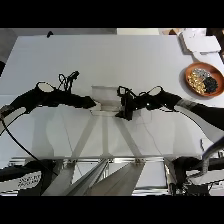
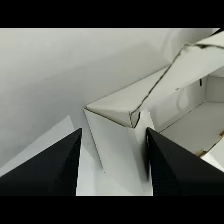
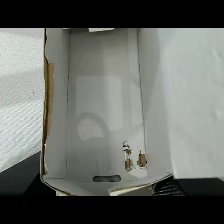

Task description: Fold the box and place the chain.

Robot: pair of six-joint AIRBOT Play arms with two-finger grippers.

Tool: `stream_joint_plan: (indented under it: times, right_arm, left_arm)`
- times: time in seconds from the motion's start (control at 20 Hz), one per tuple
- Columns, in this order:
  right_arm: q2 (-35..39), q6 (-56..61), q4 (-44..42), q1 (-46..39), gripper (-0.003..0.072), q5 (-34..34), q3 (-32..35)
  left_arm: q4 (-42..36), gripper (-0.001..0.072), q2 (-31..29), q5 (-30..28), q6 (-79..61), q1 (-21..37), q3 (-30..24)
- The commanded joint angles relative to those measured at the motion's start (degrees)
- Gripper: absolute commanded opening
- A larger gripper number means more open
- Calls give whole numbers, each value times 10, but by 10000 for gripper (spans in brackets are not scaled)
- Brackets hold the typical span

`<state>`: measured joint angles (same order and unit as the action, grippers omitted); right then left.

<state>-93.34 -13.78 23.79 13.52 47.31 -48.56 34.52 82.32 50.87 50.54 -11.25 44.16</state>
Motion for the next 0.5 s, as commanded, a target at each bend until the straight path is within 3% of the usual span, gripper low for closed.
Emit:
stream_joint_plan:
  times: [0.0,0.2,0.3,0.45]
  right_arm:
    - [0,0,0,0,527,0,0]
    - [0,0,0,0,527,0,0]
    - [0,0,0,0,527,0,0]
    - [0,0,0,0,527,0,0]
  left_arm:
    - [7,437,-1,-10,1,-2,0]
    - [12,577,-27,-17,0,-14,0]
    - [31,577,-46,-32,18,-23,0]
    - [134,576,-54,-39,115,-50,12]
